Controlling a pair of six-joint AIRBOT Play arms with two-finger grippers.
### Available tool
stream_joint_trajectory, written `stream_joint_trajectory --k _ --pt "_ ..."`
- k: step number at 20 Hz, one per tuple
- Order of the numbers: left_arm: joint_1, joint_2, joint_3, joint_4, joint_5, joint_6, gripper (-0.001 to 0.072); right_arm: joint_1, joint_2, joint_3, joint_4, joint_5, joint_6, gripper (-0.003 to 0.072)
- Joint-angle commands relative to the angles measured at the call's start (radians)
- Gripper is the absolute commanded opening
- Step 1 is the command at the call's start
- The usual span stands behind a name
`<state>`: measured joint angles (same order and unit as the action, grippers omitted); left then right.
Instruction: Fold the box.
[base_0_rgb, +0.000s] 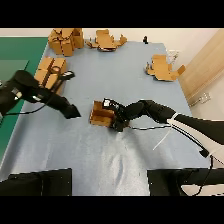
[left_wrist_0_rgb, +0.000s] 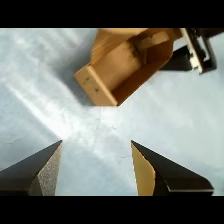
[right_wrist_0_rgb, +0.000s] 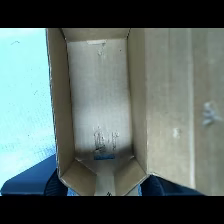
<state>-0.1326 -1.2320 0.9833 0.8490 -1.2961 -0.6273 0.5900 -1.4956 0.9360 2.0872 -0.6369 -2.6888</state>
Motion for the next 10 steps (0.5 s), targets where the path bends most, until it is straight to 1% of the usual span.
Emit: stream_joint_trajectory --k 1,2,4,6,8,10 --pt "0.159 -0.075 -0.014 -0.080 -0.038 0.435 0.0653 0.003 0.000 0.000 0.003 -0.001 0.001 0.0008" --pt "0.155 -0.115 -0.013 -0.087 -0.015 0.607 0.0682 0.002 0.000 0.000 0.003 -0.001 0.000 0.0008" --pt "0.124 -0.186 -0.004 -0.110 0.002 0.870 0.0683 0.003 0.000 0.000 0.003 0.000 0.000 0.0008" --pt "0.069 -0.243 0.018 -0.117 0.058 0.956 0.0683 0.003 0.000 0.000 0.003 0.000 0.000 0.0008" --pt "0.006 -0.276 0.046 -0.116 0.060 1.038 0.0683 0.003 0.000 0.000 0.002 0.000 0.000 0.0008" --pt "-0.043 -0.294 0.069 -0.118 0.068 1.062 0.0683 0.003 0.000 0.000 0.002 -0.001 0.000 0.0008"
